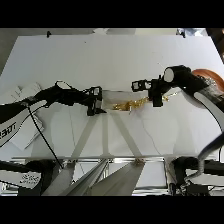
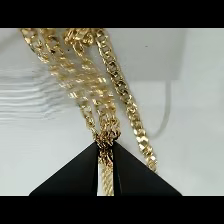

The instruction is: Fold the box and place the chain.

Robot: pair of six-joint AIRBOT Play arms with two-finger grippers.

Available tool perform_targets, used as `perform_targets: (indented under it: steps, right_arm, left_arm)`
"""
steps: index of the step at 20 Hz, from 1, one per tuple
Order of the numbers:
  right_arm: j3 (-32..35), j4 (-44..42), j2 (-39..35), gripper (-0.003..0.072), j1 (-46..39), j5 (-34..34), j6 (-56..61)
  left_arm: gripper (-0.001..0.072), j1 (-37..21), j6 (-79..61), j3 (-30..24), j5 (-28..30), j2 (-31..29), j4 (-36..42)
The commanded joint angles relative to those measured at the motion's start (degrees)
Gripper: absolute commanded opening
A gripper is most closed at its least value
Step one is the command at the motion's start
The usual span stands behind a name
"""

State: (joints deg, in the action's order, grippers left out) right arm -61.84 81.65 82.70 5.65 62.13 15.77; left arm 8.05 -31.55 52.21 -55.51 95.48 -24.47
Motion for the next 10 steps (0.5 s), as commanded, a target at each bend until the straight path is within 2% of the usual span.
perform_targets:
  steps: [1, 4, 7, 10]
  right_arm:
    - [-0.07, -7.23, -6.62, 0.0012, 0.07, 0.2, 5.44]
    - [-0.07, -12.52, -10.1, 0.0011, 2.47, 1.51, 6.14]
    - [-0.07, -12.96, -10.82, 0.0012, 8.0, 0.79, 9.01]
    - [-0.07, -12.98, -10.82, 0.001, 14.25, -5.97, 12.98]
  left_arm:
    - [0.0017, 0.0, 0.0, 0.02, 0.0, -0.04, 0.02]
    - [0.0017, 0.0, 0.0, 0.02, 0.0, -0.04, 0.0]
    - [0.0017, 0.0, 0.0, 0.02, 0.0, -0.04, 0.0]
    - [0.0017, 0.0, 0.0, 0.02, 0.0, -0.04, 0.0]
